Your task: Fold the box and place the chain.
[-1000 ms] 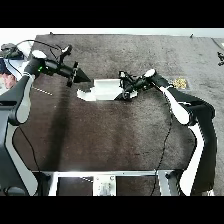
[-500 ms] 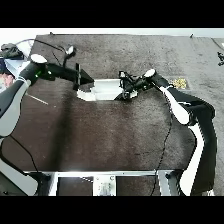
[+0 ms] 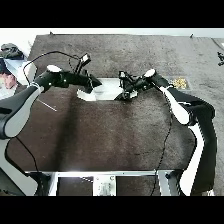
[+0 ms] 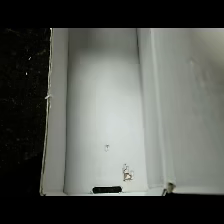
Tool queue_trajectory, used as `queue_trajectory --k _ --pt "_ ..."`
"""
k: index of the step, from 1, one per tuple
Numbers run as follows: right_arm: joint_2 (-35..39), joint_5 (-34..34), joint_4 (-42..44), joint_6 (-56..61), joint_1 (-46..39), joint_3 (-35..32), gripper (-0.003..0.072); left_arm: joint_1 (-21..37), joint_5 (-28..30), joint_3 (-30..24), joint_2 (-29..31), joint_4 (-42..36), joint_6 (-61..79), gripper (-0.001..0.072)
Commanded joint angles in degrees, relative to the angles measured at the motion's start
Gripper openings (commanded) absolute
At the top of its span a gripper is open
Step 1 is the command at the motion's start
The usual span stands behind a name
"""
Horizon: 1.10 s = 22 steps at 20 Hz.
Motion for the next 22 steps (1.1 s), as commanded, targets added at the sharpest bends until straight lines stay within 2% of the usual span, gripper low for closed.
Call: queue_trajectory --k 1,8,12,19,22 --pt "-0.02 0.0 0.02 0.0 0.0 -0.02 0.027 -0.04 3.08 6.23 -3.98 0.13 -3.52 0.0009" --pt "-0.02 0.0 0.02 0.0 0.0 -0.02 0.027 0.02 8.04 7.45 -8.68 1.88 -3.93 0.0009" --pt "-0.02 0.0 0.0 0.02 0.0 -0.02 0.027 0.02 8.35 7.45 -11.17 4.35 -4.96 0.0009" --pt "-0.02 0.02 0.0 0.0 0.0 -0.02 0.027 0.02 7.89 7.65 -11.17 4.24 -3.06 0.001" --pt "-0.02 0.02 0.02 0.0 0.0 -0.02 0.027 0.39 7.37 9.22 -9.05 4.31 0.52 0.0009"
